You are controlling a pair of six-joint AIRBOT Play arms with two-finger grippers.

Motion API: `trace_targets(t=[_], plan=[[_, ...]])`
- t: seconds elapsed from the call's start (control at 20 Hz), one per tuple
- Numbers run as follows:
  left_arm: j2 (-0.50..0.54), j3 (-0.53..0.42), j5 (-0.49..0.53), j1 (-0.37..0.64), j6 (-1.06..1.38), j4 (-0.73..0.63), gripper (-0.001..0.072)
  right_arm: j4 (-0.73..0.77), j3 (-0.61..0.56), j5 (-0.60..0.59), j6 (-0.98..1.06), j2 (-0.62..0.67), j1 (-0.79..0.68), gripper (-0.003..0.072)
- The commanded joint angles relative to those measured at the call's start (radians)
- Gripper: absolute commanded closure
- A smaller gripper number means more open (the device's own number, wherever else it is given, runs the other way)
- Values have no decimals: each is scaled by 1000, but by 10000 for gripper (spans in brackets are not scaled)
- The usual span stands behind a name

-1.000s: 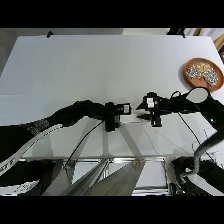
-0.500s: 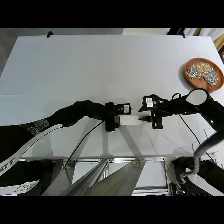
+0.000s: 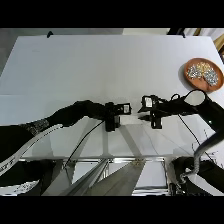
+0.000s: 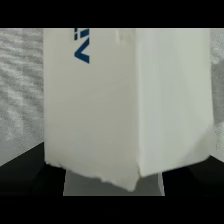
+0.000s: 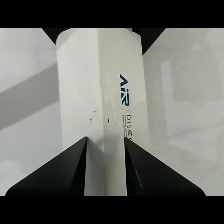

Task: Fold the box and place the chain.

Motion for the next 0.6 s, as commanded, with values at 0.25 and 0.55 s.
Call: trace_targets(t=[0.25, 0.55], plan=[[0, 0, 0, 0, 0, 0, 557, -9, 0, -27, 2, 0, 0, 479], [0, 0, 0, 0, 0, 0, 557, -17, -14, -77, 24, 0, 0, 532]])
